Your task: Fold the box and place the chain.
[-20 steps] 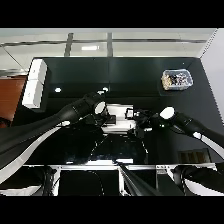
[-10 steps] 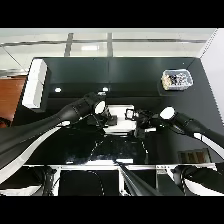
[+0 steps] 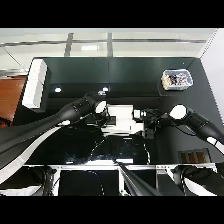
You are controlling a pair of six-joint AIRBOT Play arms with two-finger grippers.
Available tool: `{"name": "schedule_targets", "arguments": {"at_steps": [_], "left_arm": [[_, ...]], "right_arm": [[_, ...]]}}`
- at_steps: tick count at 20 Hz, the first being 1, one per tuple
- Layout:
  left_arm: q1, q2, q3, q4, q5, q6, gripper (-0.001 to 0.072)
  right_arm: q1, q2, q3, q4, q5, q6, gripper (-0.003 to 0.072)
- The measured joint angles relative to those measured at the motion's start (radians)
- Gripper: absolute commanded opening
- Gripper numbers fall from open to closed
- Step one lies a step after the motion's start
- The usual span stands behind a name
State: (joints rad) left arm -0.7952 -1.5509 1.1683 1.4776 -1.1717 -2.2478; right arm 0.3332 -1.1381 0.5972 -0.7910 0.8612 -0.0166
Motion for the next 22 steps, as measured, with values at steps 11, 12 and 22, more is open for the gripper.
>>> {"name": "schedule_targets", "arguments": {"at_steps": [11,12,22], "left_arm": [[-0.007,-0.011,0.012,0.029,-0.024,-0.001,0.0022],[-0.007,-0.011,0.012,0.029,-0.023,-0.001,0.0022],[-0.007,-0.011,0.012,0.028,-0.02,0.0,0.0022]], "right_arm": [[0.057,-0.006,0.0,0.043,-0.066,-0.036,0.0119],[0.06,-0.01,0.0,0.062,-0.067,-0.037,0.0119],[0.087,-0.084,0.0,0.251,-0.085,-0.039,0.0419]]}}
